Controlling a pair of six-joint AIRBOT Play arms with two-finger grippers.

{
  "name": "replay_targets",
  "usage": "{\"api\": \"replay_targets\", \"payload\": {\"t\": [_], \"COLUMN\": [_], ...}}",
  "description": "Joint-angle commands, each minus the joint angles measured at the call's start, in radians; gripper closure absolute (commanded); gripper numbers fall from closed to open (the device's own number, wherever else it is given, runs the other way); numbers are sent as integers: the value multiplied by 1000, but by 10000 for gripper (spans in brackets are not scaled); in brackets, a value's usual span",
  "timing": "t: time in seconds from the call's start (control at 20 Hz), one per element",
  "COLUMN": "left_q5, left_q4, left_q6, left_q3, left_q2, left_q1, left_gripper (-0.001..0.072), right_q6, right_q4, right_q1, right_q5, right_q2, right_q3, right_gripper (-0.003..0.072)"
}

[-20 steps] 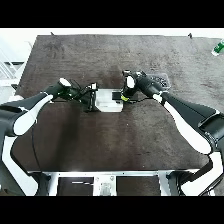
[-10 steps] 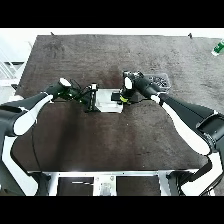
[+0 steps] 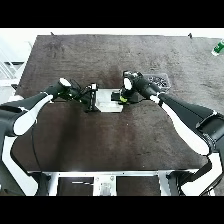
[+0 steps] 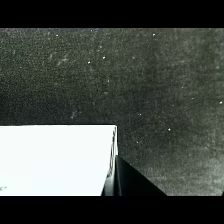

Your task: Fold the box and place the chain.

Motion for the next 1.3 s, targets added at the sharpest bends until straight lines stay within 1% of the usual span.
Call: {"api": "replay_targets", "payload": {"t": [0.0, 0.15, 0.2, 0.3, 0.4, 0.45, 0.5, 0.6, 0.85, 1.05, 1.15, 1.25], "left_q5": [-1, -2, -1, -2, -2, -2, -2, -2, -1, -1, -1, -1], "left_q4": [0, 0, 0, 0, 0, 0, 0, 0, 0, 0, 0, 0], "left_q6": [-1, -1, -1, -1, -1, -1, -1, -1, -1, -1, -1, -1], "left_q3": [1, 1, 1, 1, 1, 1, 1, 1, 1, 1, 1, 1], "left_q2": [0, 0, 0, 0, 0, 0, 0, 0, 0, 0, 0, 0], "left_q1": [0, 0, 0, 0, 0, 0, 0, 0, 0, 0, 0, 0], "left_gripper": [245, 244, 244, 244, 244, 244, 244, 244, 244, 244, 244, 244], "right_q6": [7, 7, 7, 7, 6, 0, -13, -40, -154, -273, -312, -315], "right_q4": [7, 5, 4, 5, 5, 5, 8, 9, 20, 31, -23, -150], "right_q1": [5, 5, 5, 4, 4, 4, 5, 5, 5, 4, 2, -6], "right_q5": [-30, -30, -30, -30, -30, -30, -29, -20, 42, 46, 46, 45], "right_q2": [1, 1, 1, 1, 3, 5, 10, 28, 137, 287, 366, 425], "right_q3": [1, 1, 1, 1, 1, 1, 1, 1, 1, 1, 1, 1], "right_gripper": [675, 671, 648, 395, 363, 275, 220, 168, 168, 168, 168, 169]}}
